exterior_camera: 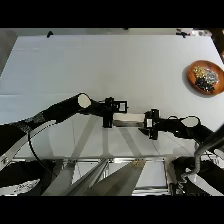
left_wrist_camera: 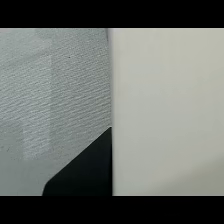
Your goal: Fold the box and place the chain.
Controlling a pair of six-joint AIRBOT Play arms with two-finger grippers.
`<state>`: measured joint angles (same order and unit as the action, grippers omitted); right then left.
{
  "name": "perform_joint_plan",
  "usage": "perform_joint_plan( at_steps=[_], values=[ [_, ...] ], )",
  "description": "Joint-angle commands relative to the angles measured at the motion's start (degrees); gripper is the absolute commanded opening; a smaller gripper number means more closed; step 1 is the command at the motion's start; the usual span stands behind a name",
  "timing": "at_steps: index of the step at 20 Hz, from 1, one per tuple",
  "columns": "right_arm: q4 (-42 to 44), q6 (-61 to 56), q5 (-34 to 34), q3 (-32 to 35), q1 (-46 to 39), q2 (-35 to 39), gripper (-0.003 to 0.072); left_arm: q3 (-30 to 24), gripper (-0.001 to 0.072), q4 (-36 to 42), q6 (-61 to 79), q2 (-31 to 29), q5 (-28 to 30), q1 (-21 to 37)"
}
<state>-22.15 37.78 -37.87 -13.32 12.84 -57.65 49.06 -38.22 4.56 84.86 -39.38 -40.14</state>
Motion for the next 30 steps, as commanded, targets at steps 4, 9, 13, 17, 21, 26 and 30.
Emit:
perform_joint_plan(
  at_steps=[4,9,13,17,21,26,30],
  values=[
    [0.4,0.3,-0.1,0.0,0.1,-0.3,0.0530,0.0,0.0015,0.0,0.0,0.0,0.1,0.0],
    [1.6,0.4,-0.1,0.0,0.0,-0.3,0.0582,0.0,0.0015,0.0,0.0,0.0,0.1,0.0],
    [3.8,1.7,-0.1,0.0,0.1,-0.8,0.0601,0.0,0.0015,0.0,0.0,0.0,0.1,0.0],
    [4.3,2.8,0.0,0.0,0.1,-1.8,0.0591,0.0,0.0015,0.0,0.0,0.0,0.1,0.0],
    [4.4,2.8,0.0,0.0,0.0,-2.2,0.0476,0.0,0.0015,0.0,0.0,0.0,0.1,0.0],
    [4.7,1.3,-0.1,0.0,0.0,-3.5,0.0469,0.0,0.0015,0.0,0.0,0.0,0.1,0.0],
    [5.5,-4.2,0.4,0.0,-0.1,-3.5,0.0560,0.0,0.0015,0.0,0.0,0.0,0.1,0.0]
  ],
)
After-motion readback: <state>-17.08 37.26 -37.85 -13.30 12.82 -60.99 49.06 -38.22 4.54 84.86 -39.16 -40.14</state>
